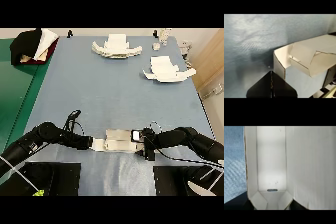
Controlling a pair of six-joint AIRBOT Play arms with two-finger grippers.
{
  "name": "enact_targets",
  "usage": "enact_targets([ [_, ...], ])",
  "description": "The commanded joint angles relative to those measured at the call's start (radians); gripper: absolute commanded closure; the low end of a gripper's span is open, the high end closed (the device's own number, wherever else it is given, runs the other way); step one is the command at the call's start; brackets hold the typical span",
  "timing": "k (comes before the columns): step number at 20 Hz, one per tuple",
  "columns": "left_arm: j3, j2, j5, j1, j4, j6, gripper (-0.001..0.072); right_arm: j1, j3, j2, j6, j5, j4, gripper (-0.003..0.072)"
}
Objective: Fold the box.
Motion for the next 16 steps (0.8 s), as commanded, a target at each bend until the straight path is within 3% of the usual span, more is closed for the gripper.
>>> enact_targets([
  [1,-0.009,-0.034,0.083,-0.085,-0.065,0.018,0.0697,0.0,0.001,0.0,0.0,0.0,0.0,0.0177],
  [3,0.0,-0.034,0.107,-0.101,-0.1,0.031,0.0696,0.0,0.001,-0.001,0.0,0.0,0.0,0.0177],
  [15,0.063,-0.031,0.027,-0.1,-0.114,0.036,0.0688,0.0,0.001,0.0,0.0,0.0,0.0,0.0177],
  [16,0.063,-0.031,0.027,-0.1,-0.118,0.036,0.0483,0.0,0.001,0.0,0.0,0.0,0.0,0.0177],
])
